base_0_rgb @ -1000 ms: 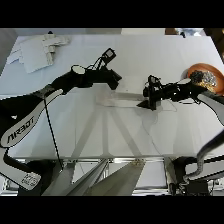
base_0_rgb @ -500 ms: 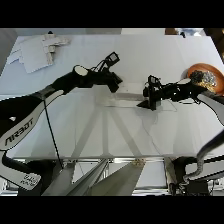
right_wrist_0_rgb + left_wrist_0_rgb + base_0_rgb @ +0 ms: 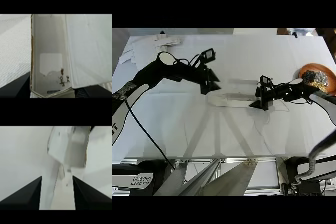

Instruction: Fold the box and place the chain.

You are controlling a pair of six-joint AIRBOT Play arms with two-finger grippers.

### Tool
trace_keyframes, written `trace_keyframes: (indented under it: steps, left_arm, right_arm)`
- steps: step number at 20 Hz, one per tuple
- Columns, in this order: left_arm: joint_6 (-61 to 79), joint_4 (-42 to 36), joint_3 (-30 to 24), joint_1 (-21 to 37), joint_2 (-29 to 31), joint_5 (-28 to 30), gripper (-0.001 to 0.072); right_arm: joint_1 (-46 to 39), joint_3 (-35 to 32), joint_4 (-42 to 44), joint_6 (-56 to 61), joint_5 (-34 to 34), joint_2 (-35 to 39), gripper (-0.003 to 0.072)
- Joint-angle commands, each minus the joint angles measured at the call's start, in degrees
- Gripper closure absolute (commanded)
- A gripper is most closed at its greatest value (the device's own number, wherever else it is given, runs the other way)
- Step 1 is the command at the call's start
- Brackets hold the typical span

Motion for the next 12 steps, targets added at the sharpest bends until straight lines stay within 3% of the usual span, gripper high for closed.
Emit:
trace_keyframes:
  steps: [1, 12]
  left_arm:
    - [2.1, 8.7, -2.4, 0.7, -0.3, 0.9, 0.0283]
    - [11.2, 8.2, -2.9, -6.2, -7.1, 5.6, 0.0267]
  right_arm:
    - [0.0, 0.0, 0.0, 0.0, 0.0, 0.0, 0.0241]
    - [0.0, 0.0, 0.0, 0.0, 0.0, 0.0, 0.0241]
